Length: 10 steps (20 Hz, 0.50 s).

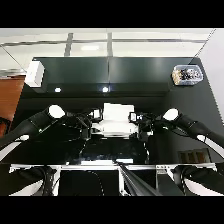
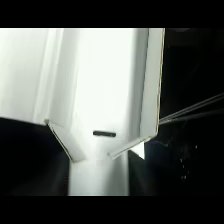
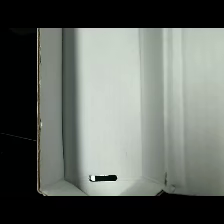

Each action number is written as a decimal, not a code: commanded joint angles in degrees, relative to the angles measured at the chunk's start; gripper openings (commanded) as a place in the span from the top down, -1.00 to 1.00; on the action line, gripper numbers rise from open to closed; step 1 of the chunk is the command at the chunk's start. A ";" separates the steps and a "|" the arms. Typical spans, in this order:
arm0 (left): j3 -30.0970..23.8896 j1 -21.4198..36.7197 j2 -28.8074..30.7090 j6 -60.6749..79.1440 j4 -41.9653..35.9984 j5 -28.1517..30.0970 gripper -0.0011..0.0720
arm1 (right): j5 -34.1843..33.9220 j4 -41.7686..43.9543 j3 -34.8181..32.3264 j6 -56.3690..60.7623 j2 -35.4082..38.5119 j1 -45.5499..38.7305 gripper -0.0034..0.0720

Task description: Fold the box and place the chain.

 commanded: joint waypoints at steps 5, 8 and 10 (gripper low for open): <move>0.35 -0.13 -1.18 2.01 -5.20 -1.29 0.38 | -0.09 0.02 0.02 0.00 0.00 0.02 0.57; 0.37 -1.07 -3.15 2.05 -9.07 -0.85 0.38 | -0.09 0.02 0.02 0.00 0.00 0.02 0.57; 0.42 -2.10 -4.52 2.05 -12.85 0.02 0.38 | -0.11 0.04 0.02 0.00 -0.02 0.02 0.57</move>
